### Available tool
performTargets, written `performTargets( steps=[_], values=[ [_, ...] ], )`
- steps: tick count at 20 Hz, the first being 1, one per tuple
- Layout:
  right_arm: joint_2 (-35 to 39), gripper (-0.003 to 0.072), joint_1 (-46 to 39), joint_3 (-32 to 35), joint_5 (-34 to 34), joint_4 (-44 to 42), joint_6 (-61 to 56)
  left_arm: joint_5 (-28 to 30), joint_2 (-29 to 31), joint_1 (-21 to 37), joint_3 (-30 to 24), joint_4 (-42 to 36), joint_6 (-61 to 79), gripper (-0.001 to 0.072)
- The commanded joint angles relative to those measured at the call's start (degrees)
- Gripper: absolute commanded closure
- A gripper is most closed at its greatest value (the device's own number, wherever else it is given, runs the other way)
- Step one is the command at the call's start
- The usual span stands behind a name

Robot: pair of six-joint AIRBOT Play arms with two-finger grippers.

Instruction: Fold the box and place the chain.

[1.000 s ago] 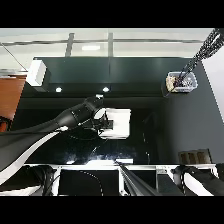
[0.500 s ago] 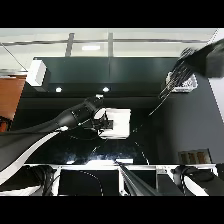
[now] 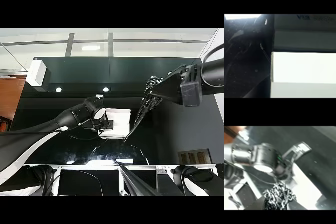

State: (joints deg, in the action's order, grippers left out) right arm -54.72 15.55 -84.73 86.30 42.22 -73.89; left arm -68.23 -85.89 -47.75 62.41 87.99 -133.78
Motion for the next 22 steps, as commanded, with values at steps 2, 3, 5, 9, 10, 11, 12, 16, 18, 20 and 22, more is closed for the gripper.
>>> performTargets(
  steps=[2, 3, 5, 9, 10, 11, 12, 16, 18, 20, 22],
  values=[
    [-1.7, 0.0677, 1.6, 0.9, -4.0, -4.2, 0.2, 0.0, 0.0, 0.0, 0.0, 0.0, 0.0, 0.0681],
    [-2.3, 0.0677, 2.8, 0.9, -4.9, -4.2, 0.3, 0.0, 0.0, 0.0, 0.0, 0.0, 0.0, 0.0681],
    [-3.7, 0.0677, 5.3, 0.9, -5.6, -3.7, 0.3, 0.0, 0.0, 0.0, 0.0, 0.0, 0.0, 0.0681],
    [-4.5, 0.0677, 6.6, 1.7, -5.6, 0.6, -0.3, 0.0, 0.0, 0.0, 0.0, 0.0, 0.0, 0.0681],
    [-4.5, 0.0677, 6.6, 2.0, -5.6, 1.6, -0.7, 0.0, 0.0, 0.0, 0.0, 0.0, 0.0, 0.0681],
    [-4.5, 0.0677, 6.6, 2.5, -5.5, 1.8, -0.7, 0.0, 0.0, 0.0, 0.0, 0.0, 0.0, 0.0681],
    [-4.5, 0.0677, 6.6, 3.1, -5.6, 1.9, -0.7, 0.0, 0.0, 0.0, 0.0, 0.0, 0.0, 0.0681],
    [-4.5, 0.0677, 6.7, 4.5, -6.0, 3.0, -0.7, 0.0, 0.0, 0.0, 0.0, 0.0, 0.0, 0.0681],
    [-4.5, 0.0677, 6.9, 6.5, -7.2, 2.6, -0.7, 0.0, 0.0, 0.0, 0.0, 0.0, 0.0, 0.0681],
    [-4.7, 0.0677, 7.9, 9.2, -10.8, 0.4, 0.0, 0.0, 0.0, 0.0, 0.0, 0.0, 0.0, 0.0681],
    [-5.5, 0.0677, 9.1, 11.7, -12.2, -0.5, 0.6, 0.0, 0.0, 0.0, 0.0, 0.0, 0.0, 0.0681]
  ],
)
